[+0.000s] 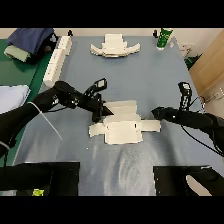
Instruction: Fold the box.
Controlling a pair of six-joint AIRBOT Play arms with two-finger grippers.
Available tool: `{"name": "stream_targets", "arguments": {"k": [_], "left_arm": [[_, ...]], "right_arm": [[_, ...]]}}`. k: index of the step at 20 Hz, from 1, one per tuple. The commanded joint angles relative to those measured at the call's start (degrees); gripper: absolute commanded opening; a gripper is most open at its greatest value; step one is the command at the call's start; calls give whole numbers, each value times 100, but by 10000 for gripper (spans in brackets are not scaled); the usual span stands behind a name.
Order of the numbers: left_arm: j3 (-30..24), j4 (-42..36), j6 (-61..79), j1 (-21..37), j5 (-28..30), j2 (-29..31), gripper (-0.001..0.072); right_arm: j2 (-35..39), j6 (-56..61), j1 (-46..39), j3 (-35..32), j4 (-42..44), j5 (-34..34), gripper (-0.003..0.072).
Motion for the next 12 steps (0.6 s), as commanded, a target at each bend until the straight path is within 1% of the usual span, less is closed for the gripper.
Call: {"name": "stream_targets", "arguments": {"k": [1,3,6,12], "left_arm": [[-564,4,560,-507,1084,420,12],[-789,2,553,-651,1163,455,13],[-1060,0,544,-782,1467,455,16],[-1082,7,221,-743,1357,481,16]], "right_arm": [[31,17,-15,330,72,22,300],[31,131,-15,391,76,31,301],[31,315,-11,389,85,-11,300],[31,315,-11,389,162,-201,300]]}}
